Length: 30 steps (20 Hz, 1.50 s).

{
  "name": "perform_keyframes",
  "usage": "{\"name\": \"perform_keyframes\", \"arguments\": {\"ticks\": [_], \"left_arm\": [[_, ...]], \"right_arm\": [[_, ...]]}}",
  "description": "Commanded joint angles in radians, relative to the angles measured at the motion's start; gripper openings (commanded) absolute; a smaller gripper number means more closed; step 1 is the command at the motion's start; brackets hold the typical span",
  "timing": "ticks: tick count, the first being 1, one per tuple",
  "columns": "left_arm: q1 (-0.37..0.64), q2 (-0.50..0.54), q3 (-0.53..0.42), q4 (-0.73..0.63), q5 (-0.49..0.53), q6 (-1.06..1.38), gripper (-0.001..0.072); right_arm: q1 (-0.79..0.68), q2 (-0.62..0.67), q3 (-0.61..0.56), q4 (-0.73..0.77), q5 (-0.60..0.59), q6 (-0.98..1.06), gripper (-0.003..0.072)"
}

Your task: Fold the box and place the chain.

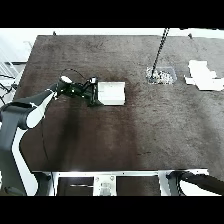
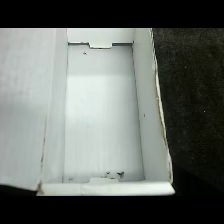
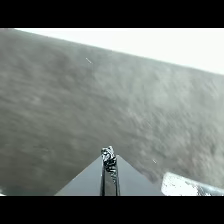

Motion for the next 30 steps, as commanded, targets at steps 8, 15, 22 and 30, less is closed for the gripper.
{"name": "perform_keyframes", "arguments": {"ticks": [8,15,22,30], "left_arm": [[0.000,0.000,0.000,0.000,0.000,0.000,0.0418],[0.000,0.000,0.000,0.000,0.000,0.000,0.0418],[0.000,0.000,0.000,0.000,0.000,0.000,0.0418],[0.000,0.000,0.000,0.000,0.000,0.000,0.0418]], "right_arm": [[0.227,0.053,-0.101,-0.004,0.122,-0.006,0.0015],[0.368,0.041,-0.270,0.011,-0.065,0.002,0.0015],[0.412,-0.042,-0.362,0.093,-0.107,0.002,0.0015],[0.412,-0.156,-0.510,0.127,-0.291,0.001,0.0014]]}}
